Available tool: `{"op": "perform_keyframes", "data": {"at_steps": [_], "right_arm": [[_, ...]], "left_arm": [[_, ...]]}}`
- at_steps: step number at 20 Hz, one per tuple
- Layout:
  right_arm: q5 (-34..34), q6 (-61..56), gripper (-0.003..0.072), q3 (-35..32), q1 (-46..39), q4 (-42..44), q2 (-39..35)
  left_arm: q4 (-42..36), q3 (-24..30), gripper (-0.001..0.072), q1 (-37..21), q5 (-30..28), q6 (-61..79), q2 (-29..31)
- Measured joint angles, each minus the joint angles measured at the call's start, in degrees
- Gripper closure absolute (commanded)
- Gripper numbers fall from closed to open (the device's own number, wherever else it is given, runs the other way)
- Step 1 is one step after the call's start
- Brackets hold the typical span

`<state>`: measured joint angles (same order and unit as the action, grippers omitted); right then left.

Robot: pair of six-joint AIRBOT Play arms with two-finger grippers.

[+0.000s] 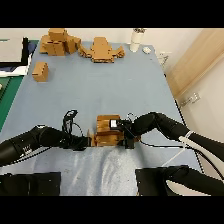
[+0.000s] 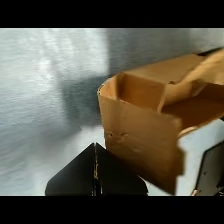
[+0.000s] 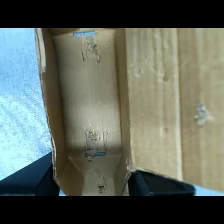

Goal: Fold the box.

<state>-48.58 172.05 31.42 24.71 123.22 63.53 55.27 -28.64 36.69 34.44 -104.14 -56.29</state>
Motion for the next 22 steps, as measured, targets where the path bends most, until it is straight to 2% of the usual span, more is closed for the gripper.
{"op": "perform_keyframes", "data": {"at_steps": [4, 8, 9, 10, 11, 22], "right_arm": [[0.0, 0.02, 0.0165, 0.0, 0.0, 0.0, 0.0], [0.02, 0.0, 0.0164, 0.0, 0.0, 0.0, 0.0], [0.02, 0.0, 0.0165, 0.0, 0.0, 0.0, 0.0], [0.02, 0.0, 0.0165, 0.0, 0.0, 0.0, 0.0], [0.0, 0.02, 0.0165, 0.0, 0.0, 0.0, 0.0], [0.02, 0.02, 0.0165, 0.0, 0.0, -0.02, 0.0]], "left_arm": [[-2.73, -1.07, 0.0695, 0.72, -1.62, 2.64, 0.0], [-3.21, -2.47, 0.0693, -1.2, -0.2, 4.42, 0.0], [-3.32, -2.89, 0.0557, -1.6, 0.13, 5.09, 0.0], [-3.34, -3.3, 0.0331, -2.01, 0.68, 5.62, 0.0], [-3.39, -3.74, 0.0366, -2.21, 0.98, 6.14, 0.0], [-6.67, -5.4, 0.0343, -2.69, 2.47, 9.57, -0.04]]}}
